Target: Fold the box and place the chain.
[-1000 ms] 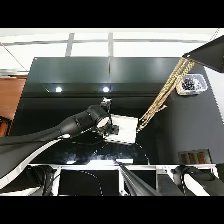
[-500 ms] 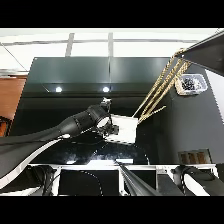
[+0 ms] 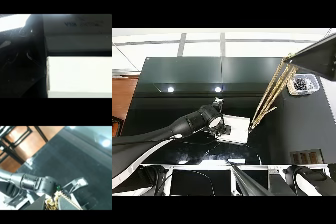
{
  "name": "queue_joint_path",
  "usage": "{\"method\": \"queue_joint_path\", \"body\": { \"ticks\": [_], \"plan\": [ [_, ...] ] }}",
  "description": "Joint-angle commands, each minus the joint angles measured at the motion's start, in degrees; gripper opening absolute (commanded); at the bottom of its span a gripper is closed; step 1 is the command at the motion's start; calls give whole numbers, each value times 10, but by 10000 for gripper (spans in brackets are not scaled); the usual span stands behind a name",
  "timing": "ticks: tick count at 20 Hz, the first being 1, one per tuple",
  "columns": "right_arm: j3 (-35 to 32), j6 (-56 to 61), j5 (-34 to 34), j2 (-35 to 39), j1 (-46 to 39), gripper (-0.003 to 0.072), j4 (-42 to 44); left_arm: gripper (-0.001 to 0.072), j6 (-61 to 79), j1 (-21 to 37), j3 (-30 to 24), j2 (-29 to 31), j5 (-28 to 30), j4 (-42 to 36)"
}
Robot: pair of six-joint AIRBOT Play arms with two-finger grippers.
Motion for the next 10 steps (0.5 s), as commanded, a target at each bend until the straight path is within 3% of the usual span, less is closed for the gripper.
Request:
{"method": "queue_joint_path", "body": {
  "ticks": [1,6,10],
  "plan": [
    [-40,0,9,0,20,10,-5,33,0,0,0,0,1,0],
    [-136,-9,-4,-8,76,9,33,33,0,0,0,0,0,0],
    [-148,-19,-12,-21,105,10,37,33,0,0,0,0,0,0]
  ]
}}
